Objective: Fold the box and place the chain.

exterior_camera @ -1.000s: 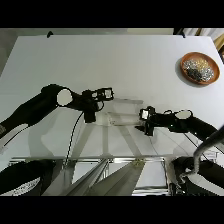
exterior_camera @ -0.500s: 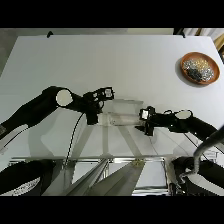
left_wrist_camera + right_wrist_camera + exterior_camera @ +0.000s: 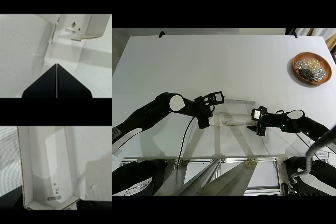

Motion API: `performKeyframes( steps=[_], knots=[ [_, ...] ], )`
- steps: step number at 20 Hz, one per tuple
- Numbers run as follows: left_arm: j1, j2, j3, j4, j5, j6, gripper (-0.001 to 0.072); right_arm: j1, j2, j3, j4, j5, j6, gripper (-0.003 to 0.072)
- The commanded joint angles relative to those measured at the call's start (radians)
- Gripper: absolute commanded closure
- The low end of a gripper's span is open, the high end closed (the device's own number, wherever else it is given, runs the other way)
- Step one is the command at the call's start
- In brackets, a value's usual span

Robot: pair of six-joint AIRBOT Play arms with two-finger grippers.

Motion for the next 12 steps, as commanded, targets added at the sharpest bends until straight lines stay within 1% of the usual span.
performKeyframes(
  steps=[1, 4, 12],
  knots=[
    [0.0, 0.001, -0.043, -0.09, 0.042, 0.117, 0.071, 0.0, 0.0, 0.0, 0.0, 0.0, 0.0, 0.0424],
    [0.0, 0.001, -0.043, -0.111, 0.079, 0.137, 0.0709, 0.0, 0.0, 0.0, 0.0, 0.0, 0.0, 0.0424],
    [0.0, 0.0, -0.043, -0.111, 0.107, 0.174, 0.0708, 0.0, 0.0, 0.0, 0.0, 0.0, 0.0, 0.0424]
  ],
)
